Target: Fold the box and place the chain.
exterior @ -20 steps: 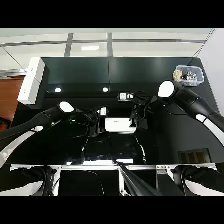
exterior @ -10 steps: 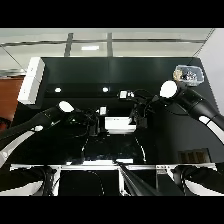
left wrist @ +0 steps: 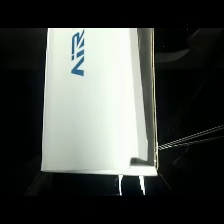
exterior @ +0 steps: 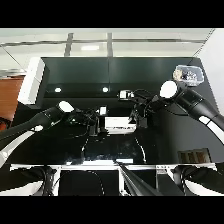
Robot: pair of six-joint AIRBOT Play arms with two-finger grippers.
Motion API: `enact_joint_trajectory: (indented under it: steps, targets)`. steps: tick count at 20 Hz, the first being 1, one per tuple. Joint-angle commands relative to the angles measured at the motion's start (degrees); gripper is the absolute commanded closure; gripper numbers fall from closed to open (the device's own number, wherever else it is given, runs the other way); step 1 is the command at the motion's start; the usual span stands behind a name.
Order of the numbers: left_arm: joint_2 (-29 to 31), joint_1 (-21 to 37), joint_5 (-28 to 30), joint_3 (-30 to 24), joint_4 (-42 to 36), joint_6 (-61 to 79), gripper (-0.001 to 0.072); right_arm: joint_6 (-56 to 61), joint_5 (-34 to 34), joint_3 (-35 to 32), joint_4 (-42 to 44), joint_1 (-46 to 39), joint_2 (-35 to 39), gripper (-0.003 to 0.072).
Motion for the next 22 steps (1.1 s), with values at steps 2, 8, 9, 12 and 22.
enact_joint_trajectory:
  steps: [2,8,9,12,22]
  targets:
    - [0.0,0.0,0.0,0.0,0.0,0.0,0.0371,0.0,0.9,0.0,-0.5,0.0,0.0,0.0505]
    - [0.0,0.0,0.0,0.0,0.0,0.0,0.0371,0.0,0.7,-0.4,-1.2,0.6,0.0,0.0505]
    - [0.0,0.0,0.0,0.0,0.0,0.0,0.0371,0.0,0.5,-0.4,-2.1,1.0,0.0,0.0504]
    - [0.0,0.0,0.0,0.0,0.0,0.0,0.0371,0.0,0.4,-0.4,-3.3,1.8,0.0,0.0474]
    - [0.0,0.0,0.0,0.0,0.0,0.0,0.0371,0.7,0.4,-0.4,-3.3,1.8,0.0,0.0401]
